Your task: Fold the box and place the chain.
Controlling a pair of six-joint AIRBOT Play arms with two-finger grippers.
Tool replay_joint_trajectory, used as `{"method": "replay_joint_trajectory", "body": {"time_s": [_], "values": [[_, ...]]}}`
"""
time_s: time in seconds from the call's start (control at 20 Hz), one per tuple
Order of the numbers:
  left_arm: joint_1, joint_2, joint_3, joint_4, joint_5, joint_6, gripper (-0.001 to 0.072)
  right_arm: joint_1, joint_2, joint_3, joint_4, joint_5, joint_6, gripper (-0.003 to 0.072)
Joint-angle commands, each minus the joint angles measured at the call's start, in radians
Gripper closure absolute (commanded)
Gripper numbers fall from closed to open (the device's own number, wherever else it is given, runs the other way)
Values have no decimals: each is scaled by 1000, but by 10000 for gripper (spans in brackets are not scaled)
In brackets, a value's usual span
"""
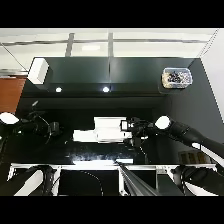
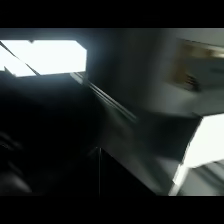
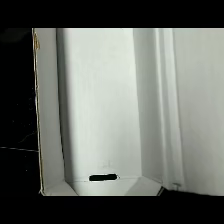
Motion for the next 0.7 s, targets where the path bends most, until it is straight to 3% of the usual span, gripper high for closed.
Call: {"method": "replay_joint_trajectory", "body": {"time_s": [0.0,0.1,0.4,0.65], "values": [[66,-100,-74,-232,-84,13,681,1,-1,0,0,0,0,210],[17,-152,-99,-364,-79,95,682,1,-1,0,0,0,0,210],[-237,-216,-94,-459,50,114,682,1,-1,0,0,0,0,210],[-328,-216,-18,-481,50,121,682,1,-1,0,0,0,0,210]]}}
